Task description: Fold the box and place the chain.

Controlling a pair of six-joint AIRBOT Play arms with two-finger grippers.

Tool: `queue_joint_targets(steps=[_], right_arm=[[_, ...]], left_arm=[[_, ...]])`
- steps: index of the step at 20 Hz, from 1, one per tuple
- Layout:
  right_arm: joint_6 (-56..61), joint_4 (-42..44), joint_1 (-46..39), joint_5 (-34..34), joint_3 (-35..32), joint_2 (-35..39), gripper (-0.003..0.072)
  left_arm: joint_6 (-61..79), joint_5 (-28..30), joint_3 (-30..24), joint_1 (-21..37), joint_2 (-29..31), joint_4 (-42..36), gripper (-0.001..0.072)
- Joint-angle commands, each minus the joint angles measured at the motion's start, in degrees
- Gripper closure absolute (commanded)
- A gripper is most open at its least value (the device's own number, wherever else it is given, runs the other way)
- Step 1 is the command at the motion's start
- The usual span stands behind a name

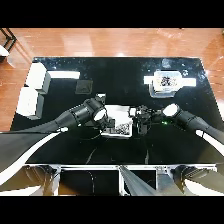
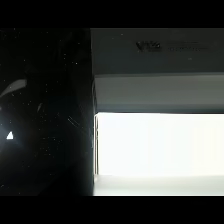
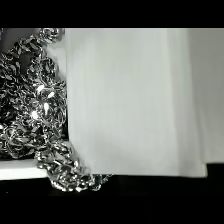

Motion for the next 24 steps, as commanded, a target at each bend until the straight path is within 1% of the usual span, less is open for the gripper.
queue_joint_targets(steps=[1, 5, 9, 11, 13, 14, 16, 20, 22, 24], right_arm=[[0.0, 0.1, 0.1, -0.8, 0.0, -0.1, 0.0665], [0.7, 0.1, 0.0, -1.0, 0.1, 0.0, 0.0666], [5.4, -0.1, -0.5, -2.0, 0.1, 1.6, 0.0666], [9.6, -1.0, -2.3, -2.2, 0.1, 4.1, 0.0666], [18.8, -2.2, -5.7, -2.8, 0.1, 7.6, 0.0666], [21.9, -2.7, -7.3, -1.3, 0.1, 10.0, 0.0666], [24.6, -2.7, -9.4, 4.2, 0.1, 15.6, 0.0666], [37.4, -1.1, -9.7, 15.5, 0.9, 26.2, 0.0666], [41.1, 3.5, -9.7, 20.2, 1.6, 29.7, 0.0666], [41.9, 11.1, -9.7, 22.9, 1.7, 31.9, 0.0666]], left_arm=[[0.1, 0.0, 0.0, 0.0, 0.0, 0.0, 0.0689], [0.1, 0.0, 0.0, 0.0, 0.0, 0.0, 0.0690], [0.0, 0.0, 0.0, 0.0, 0.0, 0.0, 0.0690], [0.0, 0.0, 0.0, 0.0, 0.0, 0.0, 0.0690], [0.1, 0.0, 0.0, 0.0, 0.0, 0.0, 0.0690], [0.1, 0.0, 0.0, 0.0, 0.0, 0.0, 0.0690], [0.1, 0.0, 0.0, 0.0, 0.0, 0.0, 0.0689], [0.1, 0.1, 0.0, 0.0, 0.0, 0.0, 0.0689], [0.1, 0.1, 0.0, 0.0, 0.0, 0.0, 0.0689], [0.1, 0.1, 0.0, 0.0, 0.0, 0.0, 0.0690]])
